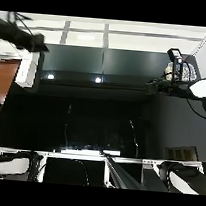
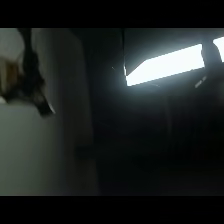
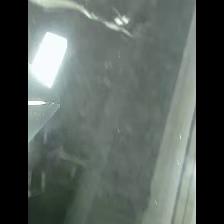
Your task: Fold the box and place the chain.
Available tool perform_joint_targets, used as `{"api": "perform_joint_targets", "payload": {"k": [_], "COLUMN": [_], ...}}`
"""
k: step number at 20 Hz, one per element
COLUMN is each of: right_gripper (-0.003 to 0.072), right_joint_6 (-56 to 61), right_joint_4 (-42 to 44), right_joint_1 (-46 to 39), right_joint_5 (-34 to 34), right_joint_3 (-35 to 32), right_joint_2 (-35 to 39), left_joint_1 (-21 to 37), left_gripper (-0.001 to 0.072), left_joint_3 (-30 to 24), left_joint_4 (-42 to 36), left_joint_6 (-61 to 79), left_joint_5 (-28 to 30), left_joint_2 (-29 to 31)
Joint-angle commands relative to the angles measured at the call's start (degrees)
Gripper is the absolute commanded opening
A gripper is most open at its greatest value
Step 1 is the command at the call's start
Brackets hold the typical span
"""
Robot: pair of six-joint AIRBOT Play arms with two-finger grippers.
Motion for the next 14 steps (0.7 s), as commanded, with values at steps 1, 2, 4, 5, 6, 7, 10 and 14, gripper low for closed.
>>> {"api": "perform_joint_targets", "payload": {"k": [1, 2, 4, 5, 6, 7, 10, 14], "right_gripper": [0.0020, 0.0019, 0.0020, 0.0020, 0.0020, 0.0020, 0.0020, 0.0020], "right_joint_6": [-0.04, -0.07, -0.07, -0.09, -0.09, -0.09, -0.09, -0.09], "right_joint_4": [-9.18, -11.61, -13.27, -13.25, -13.25, -13.25, -13.25, -13.25], "right_joint_1": [1.03, 1.03, 1.03, 1.05, 1.05, 1.05, 1.05, 1.05], "right_joint_5": [-4.83, -4.74, -4.85, -4.70, -4.72, -4.72, -4.72, -4.72], "right_joint_3": [-0.04, -0.04, -0.02, -0.02, -0.02, -0.02, -0.02, -0.02], "right_joint_2": [-3.61, -4.00, -4.04, -4.04, -4.04, -4.04, -4.04, -4.04], "left_joint_1": [-9.53, -10.23, -10.12, -9.84, -9.62, -9.62, -9.66, -9.68], "left_gripper": [0.0026, 0.0026, 0.0026, 0.0026, 0.0026, 0.0026, 0.0027, 0.0027], "left_joint_3": [-26.86, -32.41, -39.06, -40.35, -40.74, -41.03, -41.18, -41.18], "left_joint_4": [5.57, 6.05, 6.60, 6.67, 6.64, 6.62, 6.69, 6.64], "left_joint_6": [2.14, 2.16, 2.16, 2.16, 2.12, 2.12, 2.14, 2.14], "left_joint_5": [19.74, 22.45, 23.63, 22.93, 22.10, 22.10, 22.16, 22.25], "left_joint_2": [15.08, 17.97, 21.49, 22.08, 22.08, 21.97, 21.86, 21.84]}}
